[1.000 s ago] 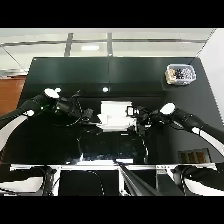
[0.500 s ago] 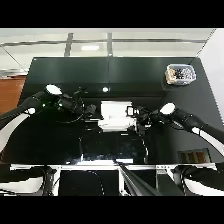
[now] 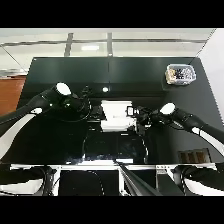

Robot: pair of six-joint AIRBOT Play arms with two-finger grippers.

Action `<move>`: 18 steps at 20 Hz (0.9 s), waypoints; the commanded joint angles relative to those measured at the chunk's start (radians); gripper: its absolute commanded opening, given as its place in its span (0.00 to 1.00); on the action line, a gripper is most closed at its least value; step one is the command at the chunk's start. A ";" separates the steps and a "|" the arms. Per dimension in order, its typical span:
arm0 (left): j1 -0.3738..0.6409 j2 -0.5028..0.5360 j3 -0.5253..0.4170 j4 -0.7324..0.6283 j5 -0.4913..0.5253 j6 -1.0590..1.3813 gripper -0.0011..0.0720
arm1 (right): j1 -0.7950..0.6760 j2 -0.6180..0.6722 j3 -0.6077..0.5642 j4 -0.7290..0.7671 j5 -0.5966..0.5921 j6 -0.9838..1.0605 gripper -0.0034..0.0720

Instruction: Fold the box and place the chain.

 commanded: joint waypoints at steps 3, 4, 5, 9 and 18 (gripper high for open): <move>-0.083 0.000 0.013 0.143 0.100 -0.191 0.59 | 0.000 -0.001 0.000 0.000 0.000 0.000 0.23; -0.101 0.000 0.013 0.174 0.113 -0.228 0.59 | 0.000 -0.001 0.000 0.000 0.000 0.000 0.23; -0.115 0.000 0.013 0.206 0.120 -0.259 0.59 | 0.000 -0.001 0.000 0.000 0.000 0.000 0.23; -0.177 0.000 0.053 0.446 0.103 -0.442 0.59 | 0.000 -0.001 0.000 0.000 0.000 0.000 0.23; -0.333 0.000 0.169 0.798 -0.040 -0.804 0.50 | 0.000 -0.001 0.000 0.000 0.000 0.000 0.23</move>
